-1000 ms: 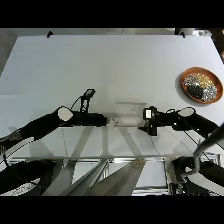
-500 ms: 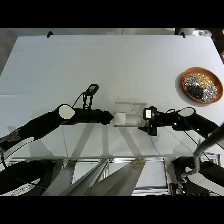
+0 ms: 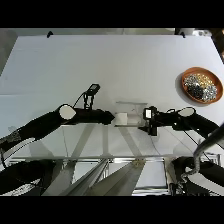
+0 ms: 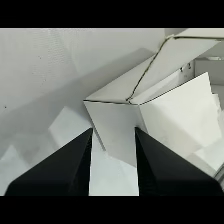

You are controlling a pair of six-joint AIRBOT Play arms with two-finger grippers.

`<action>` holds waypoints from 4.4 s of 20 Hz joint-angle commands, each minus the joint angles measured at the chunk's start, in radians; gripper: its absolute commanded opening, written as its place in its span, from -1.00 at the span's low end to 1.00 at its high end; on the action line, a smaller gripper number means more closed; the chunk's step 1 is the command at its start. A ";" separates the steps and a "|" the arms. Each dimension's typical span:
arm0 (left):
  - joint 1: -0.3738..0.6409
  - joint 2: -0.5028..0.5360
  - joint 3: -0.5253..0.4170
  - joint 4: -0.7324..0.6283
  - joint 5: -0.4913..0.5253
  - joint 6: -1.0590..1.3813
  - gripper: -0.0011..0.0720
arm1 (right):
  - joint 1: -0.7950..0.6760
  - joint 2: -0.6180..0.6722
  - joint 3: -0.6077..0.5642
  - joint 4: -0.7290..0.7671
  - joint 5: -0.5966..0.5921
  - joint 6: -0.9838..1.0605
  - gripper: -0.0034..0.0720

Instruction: Fold the box and place the chain.

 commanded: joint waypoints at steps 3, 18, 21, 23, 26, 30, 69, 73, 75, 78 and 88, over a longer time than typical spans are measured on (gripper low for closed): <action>0.046 0.008 0.001 0.024 -0.100 0.000 -0.14 | 0.000 0.001 0.000 0.001 0.000 0.001 0.62; 0.084 0.011 0.002 -0.059 -0.158 0.065 -0.02 | 0.000 0.001 0.000 0.001 0.000 0.001 0.62; 0.065 0.008 0.002 -0.090 -0.139 0.068 -0.01 | 0.000 0.001 0.000 0.001 0.000 0.001 0.62; 0.047 0.001 0.002 -0.114 -0.112 0.068 0.25 | 0.000 0.001 0.000 0.001 0.000 0.001 0.62; -0.002 -0.003 0.006 -0.105 -0.037 0.037 0.43 | 0.000 0.001 0.000 0.001 0.000 0.001 0.62; -0.060 -0.051 0.103 0.047 -0.023 -0.149 0.43 | 0.000 0.001 0.000 0.001 0.000 0.001 0.62; -0.222 -0.411 0.595 0.850 -0.545 -1.259 0.15 | 0.000 0.001 0.000 0.001 0.000 0.001 0.62; -0.227 -0.418 0.595 0.861 -0.533 -1.261 -0.04 | 0.000 0.001 0.000 0.001 0.000 0.001 0.62; -0.232 -0.418 0.595 0.867 -0.520 -1.262 -0.13 | 0.000 0.001 0.000 0.001 0.000 0.001 0.62; -0.233 -0.418 0.595 0.869 -0.517 -1.262 -0.44 | 0.000 0.001 0.000 0.001 0.000 0.001 0.62; -0.258 -0.418 0.595 0.890 -0.513 -1.261 -0.32 | 0.000 0.001 0.000 0.001 0.000 0.001 0.62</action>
